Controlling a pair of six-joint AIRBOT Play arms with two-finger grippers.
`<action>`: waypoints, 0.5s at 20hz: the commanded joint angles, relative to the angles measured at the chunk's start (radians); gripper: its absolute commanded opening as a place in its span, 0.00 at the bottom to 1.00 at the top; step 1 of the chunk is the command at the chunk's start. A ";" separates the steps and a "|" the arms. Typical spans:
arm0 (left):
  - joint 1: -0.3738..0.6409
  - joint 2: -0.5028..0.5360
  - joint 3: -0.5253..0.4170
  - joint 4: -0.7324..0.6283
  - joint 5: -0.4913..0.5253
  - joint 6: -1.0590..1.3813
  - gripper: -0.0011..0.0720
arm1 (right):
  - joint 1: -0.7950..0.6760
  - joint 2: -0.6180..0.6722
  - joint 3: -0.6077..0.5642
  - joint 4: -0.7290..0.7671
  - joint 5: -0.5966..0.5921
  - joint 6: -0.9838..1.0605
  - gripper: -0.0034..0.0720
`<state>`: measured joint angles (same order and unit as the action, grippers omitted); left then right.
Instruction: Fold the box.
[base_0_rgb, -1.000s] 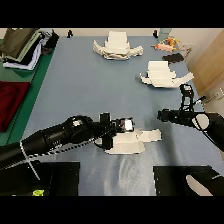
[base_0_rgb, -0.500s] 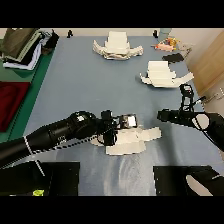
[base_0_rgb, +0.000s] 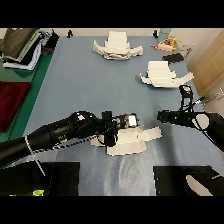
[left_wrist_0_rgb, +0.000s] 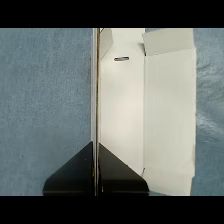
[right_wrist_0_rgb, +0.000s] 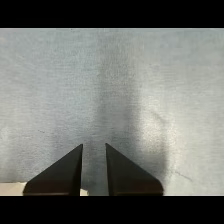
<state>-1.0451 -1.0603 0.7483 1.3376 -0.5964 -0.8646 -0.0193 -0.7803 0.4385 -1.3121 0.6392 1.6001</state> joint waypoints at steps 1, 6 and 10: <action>0.000 0.000 0.001 -0.022 -0.002 0.004 0.03 | 0.001 0.001 0.000 0.000 0.008 0.000 0.34; 0.000 0.000 0.001 -0.022 -0.018 0.012 0.03 | 0.001 0.001 0.000 0.000 0.008 0.000 0.34; 0.000 0.000 0.001 -0.022 -0.018 0.012 0.03 | 0.001 0.001 0.001 0.000 0.008 0.000 0.34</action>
